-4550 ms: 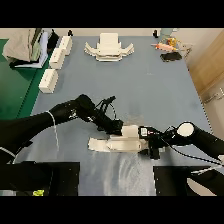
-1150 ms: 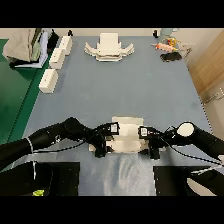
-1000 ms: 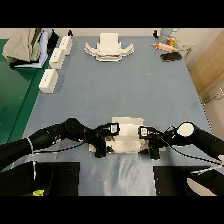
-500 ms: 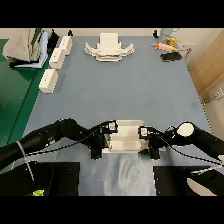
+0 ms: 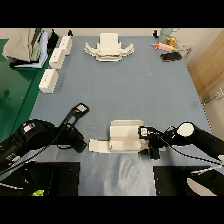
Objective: Fold the box.
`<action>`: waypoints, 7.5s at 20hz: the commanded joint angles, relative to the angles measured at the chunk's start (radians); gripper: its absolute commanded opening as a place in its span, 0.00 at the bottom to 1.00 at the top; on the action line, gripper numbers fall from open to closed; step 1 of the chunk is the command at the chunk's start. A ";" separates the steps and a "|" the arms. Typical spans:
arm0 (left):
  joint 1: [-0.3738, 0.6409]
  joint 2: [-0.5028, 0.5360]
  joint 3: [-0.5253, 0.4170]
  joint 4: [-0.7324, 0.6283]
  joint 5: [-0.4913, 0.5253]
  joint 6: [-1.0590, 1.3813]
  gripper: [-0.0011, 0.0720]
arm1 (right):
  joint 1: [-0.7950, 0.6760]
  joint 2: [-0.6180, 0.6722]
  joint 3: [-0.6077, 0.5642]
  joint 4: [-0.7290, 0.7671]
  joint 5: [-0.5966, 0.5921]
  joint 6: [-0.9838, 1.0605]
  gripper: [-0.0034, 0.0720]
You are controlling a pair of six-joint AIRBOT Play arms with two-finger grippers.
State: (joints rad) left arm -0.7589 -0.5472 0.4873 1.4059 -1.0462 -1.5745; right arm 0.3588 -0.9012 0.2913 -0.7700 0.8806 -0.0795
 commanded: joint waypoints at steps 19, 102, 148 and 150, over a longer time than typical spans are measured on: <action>0.063 -0.294 -0.120 -0.698 0.281 0.094 0.04 | 0.000 0.001 0.001 0.000 0.000 -0.001 0.77; -0.445 -0.868 0.528 0.143 -0.063 -1.136 0.04 | 0.000 0.001 0.001 0.000 0.000 0.000 0.77; -0.507 -0.886 0.528 0.229 -0.090 -1.280 0.67 | 0.000 0.001 0.001 0.000 0.000 0.000 0.77; -0.507 -0.886 0.530 0.229 -0.090 -1.280 0.67 | 0.000 0.001 0.001 0.000 0.000 0.000 0.77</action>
State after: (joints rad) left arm -1.2663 -1.4342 1.0145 1.6367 -1.1355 -2.8498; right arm 0.3595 -0.9012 0.2913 -0.7700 0.8806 -0.0795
